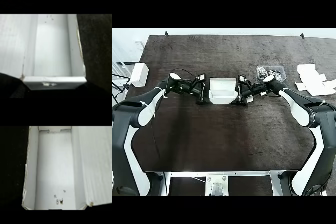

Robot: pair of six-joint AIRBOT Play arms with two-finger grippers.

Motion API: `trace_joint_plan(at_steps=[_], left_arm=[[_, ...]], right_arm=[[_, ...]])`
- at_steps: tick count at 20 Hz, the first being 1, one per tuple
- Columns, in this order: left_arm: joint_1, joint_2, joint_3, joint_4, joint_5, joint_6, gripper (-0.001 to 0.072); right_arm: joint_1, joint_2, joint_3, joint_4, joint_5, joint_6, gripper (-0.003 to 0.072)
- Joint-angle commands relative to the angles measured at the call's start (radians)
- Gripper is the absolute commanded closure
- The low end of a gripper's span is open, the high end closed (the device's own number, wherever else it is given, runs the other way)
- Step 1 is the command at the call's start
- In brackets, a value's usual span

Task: Fold the box and place the chain.

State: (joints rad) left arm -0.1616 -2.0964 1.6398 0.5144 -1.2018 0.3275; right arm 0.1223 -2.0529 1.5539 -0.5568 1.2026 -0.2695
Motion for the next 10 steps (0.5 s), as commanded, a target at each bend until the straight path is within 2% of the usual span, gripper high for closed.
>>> trace_joint_plan(at_steps=[1,10], left_arm=[[0.0,-0.001,0.0,0.006,-0.051,0.048,0.0003],[0.0,-0.013,0.0,-0.079,-0.077,0.063,0.0011]], right_arm=[[0.001,0.0,0.0,-0.001,0.003,-0.001,0.0141],[0.001,0.0,0.0,-0.001,0.003,-0.001,0.0141]])
